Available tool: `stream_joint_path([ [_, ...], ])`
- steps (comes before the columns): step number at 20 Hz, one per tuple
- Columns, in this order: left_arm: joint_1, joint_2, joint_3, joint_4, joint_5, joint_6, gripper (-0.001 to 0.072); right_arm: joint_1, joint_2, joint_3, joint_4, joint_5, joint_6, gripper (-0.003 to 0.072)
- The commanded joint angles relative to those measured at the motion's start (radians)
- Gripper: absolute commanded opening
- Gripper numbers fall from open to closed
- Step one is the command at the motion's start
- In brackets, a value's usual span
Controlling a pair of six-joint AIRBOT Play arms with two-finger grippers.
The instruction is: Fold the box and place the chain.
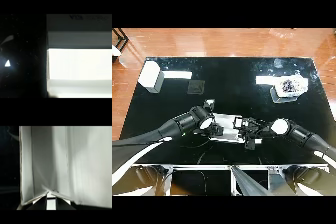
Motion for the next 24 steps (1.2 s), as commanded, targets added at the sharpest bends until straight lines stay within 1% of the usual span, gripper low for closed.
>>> stream_joint_path([
  [1, 0.000, 0.000, 0.001, 0.000, 0.004, 0.002, 0.0018, 0.027, -0.019, 0.001, 0.036, -0.058, 0.001, 0.0119],
  [3, 0.000, 0.000, 0.001, 0.000, 0.003, 0.002, 0.0018, 0.028, -0.024, 0.001, 0.045, -0.089, 0.001, 0.0119],
  [7, -0.001, 0.000, 0.001, 0.000, 0.003, 0.002, 0.0018, 0.028, -0.026, 0.001, 0.045, -0.083, 0.008, 0.0129],
  [9, -0.001, 0.000, 0.001, 0.000, 0.003, 0.002, 0.0018, 0.028, -0.026, 0.001, 0.046, -0.083, 0.008, 0.0334],
  [11, -0.001, 0.000, 0.001, 0.000, 0.003, 0.002, 0.0018, 0.028, -0.026, 0.001, 0.045, -0.083, 0.008, 0.0326],
  [12, -0.001, 0.000, 0.001, 0.000, 0.003, 0.002, 0.0018, 0.028, -0.026, 0.001, 0.045, -0.082, 0.008, 0.0193],
  [14, -0.001, 0.000, 0.001, 0.000, 0.003, 0.002, 0.0019, 0.028, -0.026, 0.001, 0.045, -0.083, 0.008, 0.0193],
  [15, -0.001, 0.000, 0.001, 0.000, 0.003, 0.002, 0.0018, 0.028, -0.026, 0.001, 0.045, -0.085, 0.008, 0.0305],
  [16, -0.001, 0.000, 0.001, 0.000, 0.003, 0.002, 0.0018, 0.028, -0.026, 0.001, 0.045, -0.087, 0.008, 0.0334],
  [17, -0.001, 0.000, 0.001, 0.000, 0.003, 0.002, 0.0018, 0.028, -0.026, 0.001, 0.045, -0.087, 0.008, 0.0300],
  [18, -0.001, 0.000, 0.001, 0.000, 0.004, 0.002, 0.0018, 0.028, -0.026, 0.001, 0.042, -0.087, 0.008, 0.0132],
  [19, -0.001, 0.000, 0.001, 0.000, 0.004, 0.002, 0.0018, 0.028, -0.026, 0.001, 0.041, -0.088, 0.008, 0.0125],
  [20, -0.001, 0.000, 0.001, 0.000, 0.003, 0.002, 0.0018, 0.023, -0.023, 0.002, 0.036, -0.089, 0.013, 0.0088],
  [21, 0.000, 0.000, 0.001, -0.006, 0.002, 0.002, 0.0018, 0.013, -0.015, 0.005, 0.005, -0.082, 0.062, 0.0018],
  [22, 0.000, 0.000, 0.001, -0.023, 0.001, 0.002, 0.0019, -0.009, -0.003, 0.011, -0.057, -0.065, 0.177, 0.0018],
  [24, 0.001, 0.000, 0.001, -0.029, 0.008, 0.002, 0.0019, -0.085, 0.035, 0.028, -0.170, 0.051, 0.399, 0.0018],
])
